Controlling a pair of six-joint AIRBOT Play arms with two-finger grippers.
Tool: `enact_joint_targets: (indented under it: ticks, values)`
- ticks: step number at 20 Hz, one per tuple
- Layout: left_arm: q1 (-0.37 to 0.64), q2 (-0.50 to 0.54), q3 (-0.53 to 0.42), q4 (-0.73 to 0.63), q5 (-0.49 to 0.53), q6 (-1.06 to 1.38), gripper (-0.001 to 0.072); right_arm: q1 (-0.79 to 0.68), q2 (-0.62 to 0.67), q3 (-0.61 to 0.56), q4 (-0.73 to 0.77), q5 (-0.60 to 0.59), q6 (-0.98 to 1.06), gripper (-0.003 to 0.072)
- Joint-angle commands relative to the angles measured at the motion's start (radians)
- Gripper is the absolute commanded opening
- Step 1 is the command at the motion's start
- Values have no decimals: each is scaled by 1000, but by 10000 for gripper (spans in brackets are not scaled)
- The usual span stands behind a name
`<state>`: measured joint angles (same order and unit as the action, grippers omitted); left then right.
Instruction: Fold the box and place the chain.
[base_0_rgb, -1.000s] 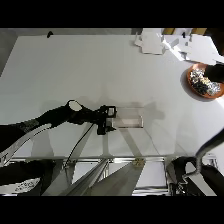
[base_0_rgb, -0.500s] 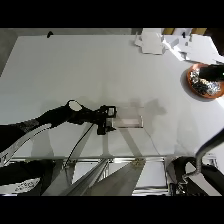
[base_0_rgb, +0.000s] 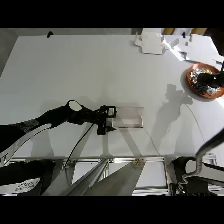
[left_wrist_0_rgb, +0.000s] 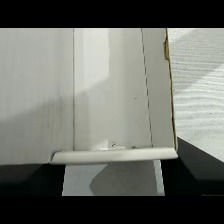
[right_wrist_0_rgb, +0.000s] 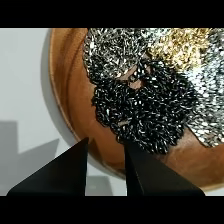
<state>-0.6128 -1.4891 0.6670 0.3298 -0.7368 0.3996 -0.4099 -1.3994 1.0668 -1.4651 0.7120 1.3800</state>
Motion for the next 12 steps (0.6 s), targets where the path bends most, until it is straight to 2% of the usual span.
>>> enact_joint_targets:
  ticks: [1, 4, 12]
  values:
    - [0, 1, 0, 0, 0, 0, 108, -19, -139, 92, 30, 21, -27, 245]
    - [0, 1, 0, 0, 0, 0, 108, -19, -215, 180, 29, 84, -23, 243]
    - [0, 1, 0, 0, 0, 0, 108, -19, -269, 188, 29, 80, -24, 215]
